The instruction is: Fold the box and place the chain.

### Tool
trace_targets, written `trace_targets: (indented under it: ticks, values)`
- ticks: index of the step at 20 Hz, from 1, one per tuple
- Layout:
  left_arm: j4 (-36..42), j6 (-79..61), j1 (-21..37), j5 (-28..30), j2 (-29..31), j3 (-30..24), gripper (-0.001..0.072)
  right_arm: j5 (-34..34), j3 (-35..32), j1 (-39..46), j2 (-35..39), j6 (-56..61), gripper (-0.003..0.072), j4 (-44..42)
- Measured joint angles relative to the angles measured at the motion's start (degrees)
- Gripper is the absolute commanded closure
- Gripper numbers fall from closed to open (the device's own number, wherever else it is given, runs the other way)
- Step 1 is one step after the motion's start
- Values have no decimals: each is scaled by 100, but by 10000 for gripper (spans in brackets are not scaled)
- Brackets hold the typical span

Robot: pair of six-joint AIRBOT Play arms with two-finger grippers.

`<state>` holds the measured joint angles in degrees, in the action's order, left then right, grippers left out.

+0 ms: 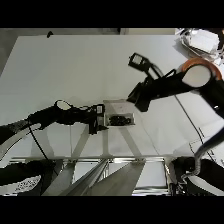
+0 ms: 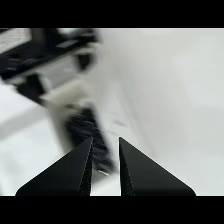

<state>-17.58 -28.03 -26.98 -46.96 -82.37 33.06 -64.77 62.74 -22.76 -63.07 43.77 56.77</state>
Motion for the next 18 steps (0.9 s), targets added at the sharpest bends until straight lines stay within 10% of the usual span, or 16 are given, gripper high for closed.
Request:
trace_targets:
  ticks: [18]
  values:
    - [0, 0, 0, 0, 0, 0, 499, -63, 404, 343, -1687, -448, 506, 831]
